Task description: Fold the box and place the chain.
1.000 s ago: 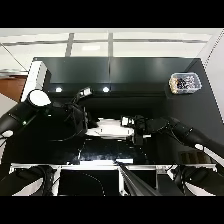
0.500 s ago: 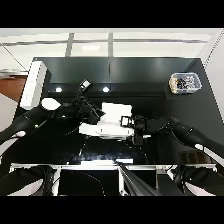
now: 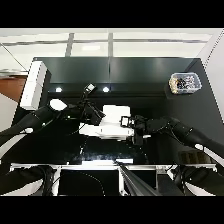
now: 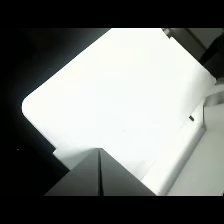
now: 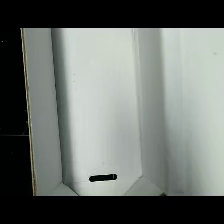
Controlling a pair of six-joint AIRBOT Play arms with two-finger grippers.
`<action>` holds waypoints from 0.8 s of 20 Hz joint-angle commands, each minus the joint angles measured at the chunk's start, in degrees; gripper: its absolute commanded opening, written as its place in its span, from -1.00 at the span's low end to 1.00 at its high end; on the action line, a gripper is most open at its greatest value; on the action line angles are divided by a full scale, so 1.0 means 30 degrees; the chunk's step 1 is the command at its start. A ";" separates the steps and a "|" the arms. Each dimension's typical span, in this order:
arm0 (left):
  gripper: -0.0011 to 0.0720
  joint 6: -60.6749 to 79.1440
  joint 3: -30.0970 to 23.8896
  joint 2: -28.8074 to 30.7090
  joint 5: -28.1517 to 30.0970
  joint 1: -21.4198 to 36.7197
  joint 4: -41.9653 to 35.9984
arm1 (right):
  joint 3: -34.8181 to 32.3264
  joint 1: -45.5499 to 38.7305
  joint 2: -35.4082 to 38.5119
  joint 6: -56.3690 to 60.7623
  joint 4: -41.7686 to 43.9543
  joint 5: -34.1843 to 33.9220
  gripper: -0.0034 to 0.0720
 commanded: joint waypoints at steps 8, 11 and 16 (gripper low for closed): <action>0.98 -0.0882 0.1406 0.2448 -0.7271 0.5880 0.5362 | 0.0000 0.0000 0.0007 0.0007 0.0000 0.0007 0.53; 0.98 0.5355 0.0430 0.2448 -1.0273 0.5646 0.6819 | 0.0000 0.0000 0.0000 0.0015 0.0000 0.0015 0.53; 0.92 1.0083 -0.1734 0.2448 -0.5763 0.3111 0.6790 | 0.0000 0.0000 0.0000 0.0015 0.0000 0.0007 0.53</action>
